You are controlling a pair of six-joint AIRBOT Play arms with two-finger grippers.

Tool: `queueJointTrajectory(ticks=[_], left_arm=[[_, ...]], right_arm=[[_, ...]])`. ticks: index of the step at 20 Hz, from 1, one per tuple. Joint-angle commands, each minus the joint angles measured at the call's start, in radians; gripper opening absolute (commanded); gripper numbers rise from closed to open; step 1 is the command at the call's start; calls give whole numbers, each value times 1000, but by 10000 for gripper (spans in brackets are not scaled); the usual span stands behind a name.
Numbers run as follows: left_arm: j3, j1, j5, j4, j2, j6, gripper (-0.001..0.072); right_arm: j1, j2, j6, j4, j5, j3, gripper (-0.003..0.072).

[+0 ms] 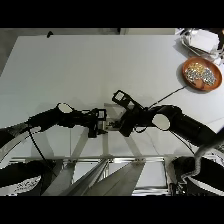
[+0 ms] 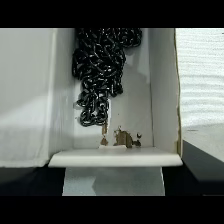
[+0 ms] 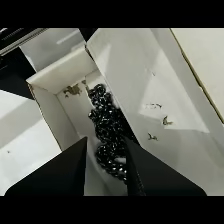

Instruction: Fold the box and place the chain.

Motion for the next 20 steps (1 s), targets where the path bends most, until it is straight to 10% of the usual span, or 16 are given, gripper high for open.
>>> queueJointTrajectory(ticks=[1,8,20], left_arm=[[0,0,0,0,0,0,211],[0,0,0,0,0,0,211],[0,0,0,0,0,0,211]], right_arm=[[-30,28,57,-23,72,24,266],[-426,166,343,-427,405,106,281],[-711,-203,520,-585,201,229,401]])
